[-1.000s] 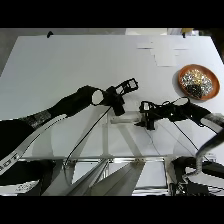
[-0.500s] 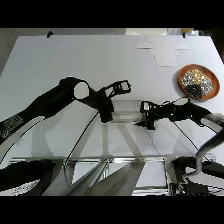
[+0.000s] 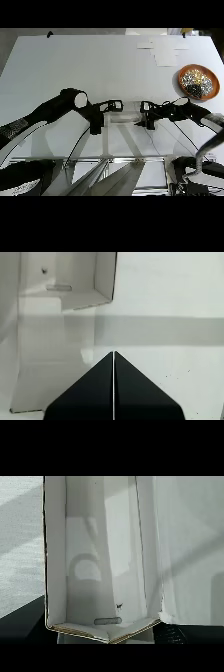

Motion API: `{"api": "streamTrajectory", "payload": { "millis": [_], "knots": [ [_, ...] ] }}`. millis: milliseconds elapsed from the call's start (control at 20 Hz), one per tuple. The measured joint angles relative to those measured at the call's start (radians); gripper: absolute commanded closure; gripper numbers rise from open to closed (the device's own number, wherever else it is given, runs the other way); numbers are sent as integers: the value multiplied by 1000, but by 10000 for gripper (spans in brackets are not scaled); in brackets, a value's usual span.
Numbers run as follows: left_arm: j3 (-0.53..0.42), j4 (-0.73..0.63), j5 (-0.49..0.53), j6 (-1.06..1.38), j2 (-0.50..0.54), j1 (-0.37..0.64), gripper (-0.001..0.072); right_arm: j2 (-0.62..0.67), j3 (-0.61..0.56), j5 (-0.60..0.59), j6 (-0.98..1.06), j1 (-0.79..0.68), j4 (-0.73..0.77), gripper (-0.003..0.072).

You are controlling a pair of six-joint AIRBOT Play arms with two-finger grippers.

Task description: Fold the box and place the chain.

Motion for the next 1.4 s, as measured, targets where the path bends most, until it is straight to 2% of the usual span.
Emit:
{"api": "streamTrajectory", "payload": {
  "millis": [150,200,250,500,550,750,850,1000,1400],
  "knots": [
    [-19,0,27,32,9,29,584,0,0,0,0,0,0,225],
    [-24,-3,34,56,15,40,511,0,0,0,1,0,1,225],
    [-26,-8,45,87,20,50,487,0,0,-1,2,0,2,225],
    [-31,-45,118,320,32,89,475,0,0,-2,-2,0,0,225],
    [-32,-61,127,354,33,91,418,0,0,-2,-2,0,0,225],
    [-32,-85,166,433,34,97,407,0,0,-1,1,0,0,225],
    [-32,-101,201,451,32,98,355,0,0,0,2,0,1,225],
    [-32,-130,245,464,8,98,356,0,0,1,2,0,1,225],
    [-45,-128,251,476,-32,98,366,0,0,3,-2,0,-1,225]
  ]
}}
